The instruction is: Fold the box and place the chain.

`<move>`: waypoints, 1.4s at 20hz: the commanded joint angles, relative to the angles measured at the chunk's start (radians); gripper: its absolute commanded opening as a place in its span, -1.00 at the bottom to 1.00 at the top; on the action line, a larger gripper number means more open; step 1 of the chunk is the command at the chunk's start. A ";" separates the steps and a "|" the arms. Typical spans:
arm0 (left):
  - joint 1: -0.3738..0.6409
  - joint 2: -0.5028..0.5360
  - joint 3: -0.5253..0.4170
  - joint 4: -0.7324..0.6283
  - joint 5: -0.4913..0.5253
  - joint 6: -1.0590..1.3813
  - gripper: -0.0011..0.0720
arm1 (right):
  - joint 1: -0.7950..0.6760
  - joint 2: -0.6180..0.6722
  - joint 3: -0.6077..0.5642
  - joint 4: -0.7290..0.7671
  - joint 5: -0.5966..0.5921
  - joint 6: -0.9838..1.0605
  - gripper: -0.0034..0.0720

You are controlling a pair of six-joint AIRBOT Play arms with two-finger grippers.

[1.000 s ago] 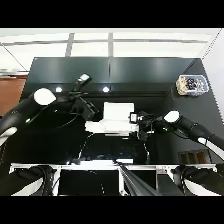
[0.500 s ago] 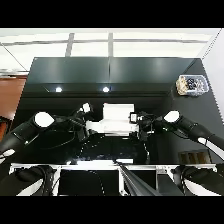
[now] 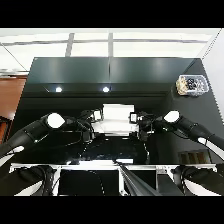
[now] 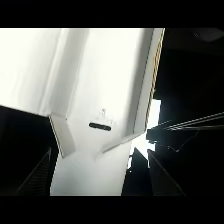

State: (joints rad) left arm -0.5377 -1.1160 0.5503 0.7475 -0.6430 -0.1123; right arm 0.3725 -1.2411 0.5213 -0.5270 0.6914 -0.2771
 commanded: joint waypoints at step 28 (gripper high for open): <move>-0.009 -0.053 0.040 0.029 0.060 -0.030 -0.23 | 0.000 0.000 0.000 0.000 0.001 0.000 -0.41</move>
